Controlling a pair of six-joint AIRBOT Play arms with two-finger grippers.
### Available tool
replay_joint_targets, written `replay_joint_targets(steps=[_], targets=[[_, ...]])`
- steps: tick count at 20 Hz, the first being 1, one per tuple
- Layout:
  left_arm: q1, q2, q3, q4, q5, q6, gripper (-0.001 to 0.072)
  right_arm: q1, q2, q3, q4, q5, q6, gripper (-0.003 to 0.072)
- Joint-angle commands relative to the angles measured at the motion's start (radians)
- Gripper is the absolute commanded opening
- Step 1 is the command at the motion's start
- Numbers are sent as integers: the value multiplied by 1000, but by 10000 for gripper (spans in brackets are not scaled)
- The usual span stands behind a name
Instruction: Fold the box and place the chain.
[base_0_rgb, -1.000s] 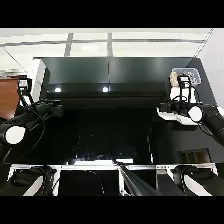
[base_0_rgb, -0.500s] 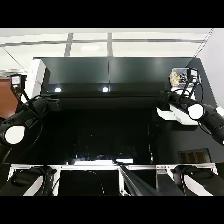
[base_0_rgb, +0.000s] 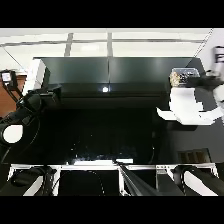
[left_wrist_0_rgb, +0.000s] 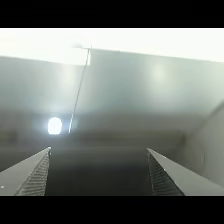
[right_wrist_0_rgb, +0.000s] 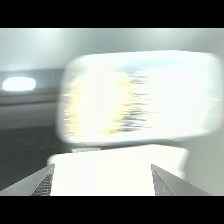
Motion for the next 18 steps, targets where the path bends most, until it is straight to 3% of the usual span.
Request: replay_joint_targets(steps=[1,3,5,8,10,13,15,18], targets=[[30,0,6,10,-251,3,709,-372,-25,100,-29,180,244,716],[29,0,6,8,-299,3,709,-534,-90,109,209,221,140,716],[29,0,6,5,-322,2,709,-633,-206,174,319,352,-24,716],[29,0,6,5,-362,0,709,-670,-369,290,479,566,-428,716],[29,0,6,5,-365,0,709,-667,-439,304,603,673,-665,716],[29,0,6,-14,-365,0,709,-652,-481,304,595,613,-709,715],[29,0,6,-27,-365,0,709,-641,-481,304,567,558,-709,479],[29,0,6,-29,-365,0,709,-624,-481,304,461,598,-719,479]])
